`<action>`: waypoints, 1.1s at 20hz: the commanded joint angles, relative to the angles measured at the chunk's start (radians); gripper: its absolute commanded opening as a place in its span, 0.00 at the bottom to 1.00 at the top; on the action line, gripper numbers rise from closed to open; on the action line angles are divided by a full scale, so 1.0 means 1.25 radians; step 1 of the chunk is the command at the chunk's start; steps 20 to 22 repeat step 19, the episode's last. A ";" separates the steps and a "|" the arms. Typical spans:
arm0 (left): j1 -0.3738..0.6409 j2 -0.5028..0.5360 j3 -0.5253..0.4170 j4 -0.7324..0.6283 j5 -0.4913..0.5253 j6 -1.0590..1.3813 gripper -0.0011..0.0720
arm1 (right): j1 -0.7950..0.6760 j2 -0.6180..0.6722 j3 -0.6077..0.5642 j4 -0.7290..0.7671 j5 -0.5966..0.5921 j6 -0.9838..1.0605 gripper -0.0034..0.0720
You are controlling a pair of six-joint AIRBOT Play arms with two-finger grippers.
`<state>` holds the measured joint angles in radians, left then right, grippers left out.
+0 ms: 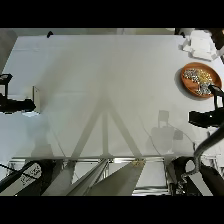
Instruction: Fold the box and place the chain.
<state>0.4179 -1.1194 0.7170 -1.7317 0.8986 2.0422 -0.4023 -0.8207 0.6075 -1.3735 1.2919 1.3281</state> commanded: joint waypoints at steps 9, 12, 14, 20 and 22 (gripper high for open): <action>-0.207 0.089 0.000 0.090 -0.049 -0.004 0.97 | -0.001 0.000 0.000 0.000 0.000 0.005 0.06; -0.213 0.089 0.000 0.087 -0.065 -0.004 0.97 | -0.001 0.000 0.000 0.000 0.000 0.005 0.06; -0.213 0.089 0.000 0.087 -0.083 -0.005 0.97 | -0.001 0.000 0.000 0.000 0.000 0.005 0.06; -0.213 0.089 0.000 0.087 -0.100 -0.004 0.97 | -0.001 0.000 0.000 0.000 0.000 0.005 0.06; -0.213 0.089 0.000 0.087 -0.100 -0.004 0.97 | -0.001 0.000 0.000 0.000 0.000 0.005 0.06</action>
